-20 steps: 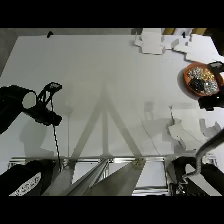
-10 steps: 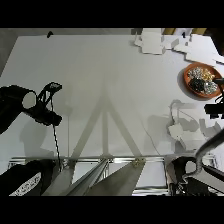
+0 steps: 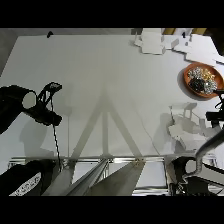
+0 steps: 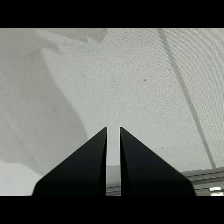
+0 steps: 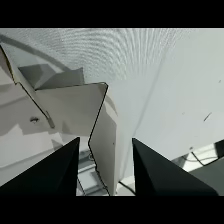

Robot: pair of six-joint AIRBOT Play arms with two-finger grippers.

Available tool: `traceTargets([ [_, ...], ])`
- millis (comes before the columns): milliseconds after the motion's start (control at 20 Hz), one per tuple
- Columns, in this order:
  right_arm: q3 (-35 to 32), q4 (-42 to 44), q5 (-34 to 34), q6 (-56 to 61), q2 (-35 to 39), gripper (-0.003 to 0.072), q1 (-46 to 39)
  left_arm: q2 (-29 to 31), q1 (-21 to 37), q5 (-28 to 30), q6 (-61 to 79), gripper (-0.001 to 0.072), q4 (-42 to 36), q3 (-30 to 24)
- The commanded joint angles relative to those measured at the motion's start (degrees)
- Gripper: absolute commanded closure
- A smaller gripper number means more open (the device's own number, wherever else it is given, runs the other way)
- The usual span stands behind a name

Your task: Fold the box and place the chain.

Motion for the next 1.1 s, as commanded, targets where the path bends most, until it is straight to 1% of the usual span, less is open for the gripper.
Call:
traceTargets([
  [0,-0.28,-0.07,-2.47,1.75,-0.35,0.0397,-0.87,0.02,0.04,0.00,0.00,0.0621,0.00,-0.02],
  [50,-0.28,-0.04,-1.92,1.90,-0.55,0.0481,-0.87,0.02,0.04,0.02,0.00,0.0621,0.00,-0.02],
  [100,-0.31,0.00,-0.59,1.90,-0.83,0.0599,-0.87,0.02,0.04,0.00,0.02,0.0621,0.00,-0.02],
  [150,-0.31,0.09,0.98,1.75,-0.94,0.0657,-0.85,0.02,0.04,0.02,0.00,0.0621,0.00,-0.02],
  [300,-0.28,2.01,4.55,-0.96,0.52,0.0667,2.23,0.02,0.04,0.00,0.00,0.0621,0.00,-0.02],
  [400,-0.28,3.41,4.48,-1.55,3.80,0.0667,6.86,0.02,0.04,0.02,0.00,0.0621,0.00,-0.02],
  [500,-0.31,6.36,3.08,-2.51,8.70,0.0667,12.39,0.02,0.04,0.02,0.00,0.0621,0.00,-0.02],
  [600,-0.42,13.55,0.37,-2.97,14.69,0.0668,17.70,0.02,0.04,0.02,0.00,0.0621,0.00,-0.02],
  [700,-1.84,21.84,-4.48,-2.84,21.31,0.0668,22.18,0.02,0.04,0.00,0.00,0.0621,0.00,-0.02],
  [800,-6.16,29.29,-10.54,-2.49,27.82,0.0668,26.23,0.02,0.04,0.00,0.00,0.0621,0.00,-0.02],
  [900,-12.70,34.58,-15.65,-0.63,32.89,0.0668,30.21,0.02,0.04,0.02,0.00,0.0621,0.00,-0.02],
  [1050,-21.46,39.08,-21.16,2.43,36.17,0.0668,36.94,0.02,0.04,0.00,0.00,0.0621,0.00,-0.02],
])
